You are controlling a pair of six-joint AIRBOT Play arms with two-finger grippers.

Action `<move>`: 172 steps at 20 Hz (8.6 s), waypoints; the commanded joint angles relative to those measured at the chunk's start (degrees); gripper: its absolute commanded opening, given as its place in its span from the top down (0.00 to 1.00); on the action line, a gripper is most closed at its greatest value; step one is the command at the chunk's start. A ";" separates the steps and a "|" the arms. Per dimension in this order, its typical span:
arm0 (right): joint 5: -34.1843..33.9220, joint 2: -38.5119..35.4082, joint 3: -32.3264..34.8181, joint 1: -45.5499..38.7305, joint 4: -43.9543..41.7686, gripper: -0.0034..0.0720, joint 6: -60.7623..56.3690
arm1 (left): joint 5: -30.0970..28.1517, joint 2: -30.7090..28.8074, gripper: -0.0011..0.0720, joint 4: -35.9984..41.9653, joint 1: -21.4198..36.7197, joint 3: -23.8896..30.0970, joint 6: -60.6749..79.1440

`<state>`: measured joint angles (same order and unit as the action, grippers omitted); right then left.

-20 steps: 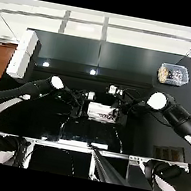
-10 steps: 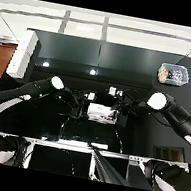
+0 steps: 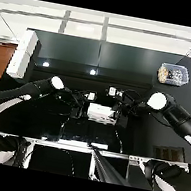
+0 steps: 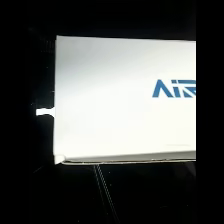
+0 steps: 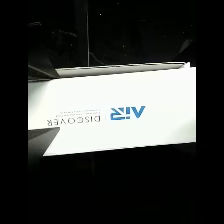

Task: Fold the box and place the chain.

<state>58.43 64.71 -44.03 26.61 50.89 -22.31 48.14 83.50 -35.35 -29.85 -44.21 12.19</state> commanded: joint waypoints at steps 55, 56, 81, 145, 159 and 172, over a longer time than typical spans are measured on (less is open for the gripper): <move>-7.34 -2.29 17.92 -12.39 -22.88 0.94 -39.58 | -0.11 0.04 0.52 0.04 0.00 -0.02 0.02; -7.08 -2.29 17.92 -12.28 -22.73 0.94 -39.50 | -0.11 0.04 0.52 0.02 0.00 -0.02 0.02; 8.00 -18.01 6.08 -42.45 6.27 0.94 -43.67 | 7.48 -7.76 0.01 -3.13 -2.49 -8.41 -19.43; 6.88 -18.01 9.05 -42.45 6.25 0.94 -41.97 | 31.06 -10.12 0.45 -57.61 12.87 -18.56 -87.36; 6.84 -18.01 9.05 -42.45 4.20 0.94 -42.42 | 16.44 -25.70 0.43 -52.39 67.19 -0.85 -80.63; 11.93 -18.01 9.05 -42.45 2.64 0.94 -42.42 | 4.07 -24.57 0.43 -37.20 65.20 3.32 -56.87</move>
<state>69.14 46.72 -35.00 -15.79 53.71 -64.75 54.74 57.91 -73.28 35.86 -41.04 -46.15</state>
